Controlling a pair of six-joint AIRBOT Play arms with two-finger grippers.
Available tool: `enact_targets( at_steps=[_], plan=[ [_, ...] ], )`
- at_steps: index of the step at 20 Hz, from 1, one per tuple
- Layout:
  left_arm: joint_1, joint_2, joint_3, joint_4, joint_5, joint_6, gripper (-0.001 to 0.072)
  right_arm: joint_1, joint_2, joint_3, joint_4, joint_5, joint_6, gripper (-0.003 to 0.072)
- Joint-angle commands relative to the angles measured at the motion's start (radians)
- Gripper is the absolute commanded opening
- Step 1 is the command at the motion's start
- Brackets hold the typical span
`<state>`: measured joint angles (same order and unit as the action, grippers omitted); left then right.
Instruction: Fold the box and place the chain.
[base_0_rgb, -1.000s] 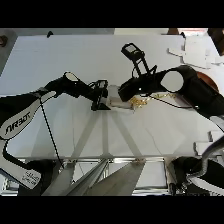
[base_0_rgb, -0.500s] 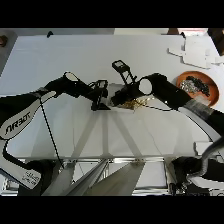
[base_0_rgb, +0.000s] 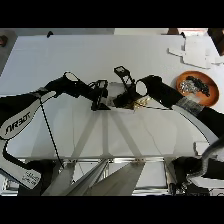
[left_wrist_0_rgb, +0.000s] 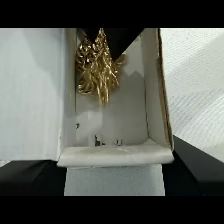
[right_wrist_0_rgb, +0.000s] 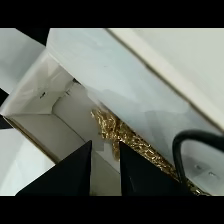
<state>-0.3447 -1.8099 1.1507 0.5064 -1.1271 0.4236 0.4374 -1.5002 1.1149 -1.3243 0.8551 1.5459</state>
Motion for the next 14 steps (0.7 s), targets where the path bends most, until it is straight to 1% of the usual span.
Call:
enact_targets(
  at_steps=[1,4,6,7,8,9,11,14],
  plan=[
    [0.0,0.0,0.0,0.0,0.0,0.0,0.0193,0.001,-0.001,0.001,-0.003,0.043,0.006,0.0202],
    [0.0,0.0,0.0,0.0,0.0,0.0,0.0193,0.001,0.035,0.002,-0.004,0.053,0.005,0.0202],
    [0.0,0.0,0.0,0.0,0.0,0.0,0.0193,0.001,0.1,0.002,-0.005,0.058,-0.023,0.0207],
    [0.0,0.0,0.0,0.0,0.0,0.0,0.0193,0.001,0.14,0.002,-0.005,0.074,-0.032,0.0266],
    [0.0,0.0,0.0,0.0,0.0,0.0,0.0193,0.001,0.183,0.002,-0.005,0.105,-0.044,0.0373],
    [0.0,0.0,0.0,0.0,0.0,0.0,0.0193,0.001,0.222,0.002,-0.005,0.14,-0.078,0.0401],
    [0.0,0.0,0.0,0.0,0.0,0.0,0.0193,0.001,0.301,0.002,-0.016,0.204,-0.14,0.041],
    [0.0,0.0,0.0,0.0,0.0,0.0,0.0193,0.001,0.39,0.002,-0.071,0.25,-0.188,0.0413]
  ],
)
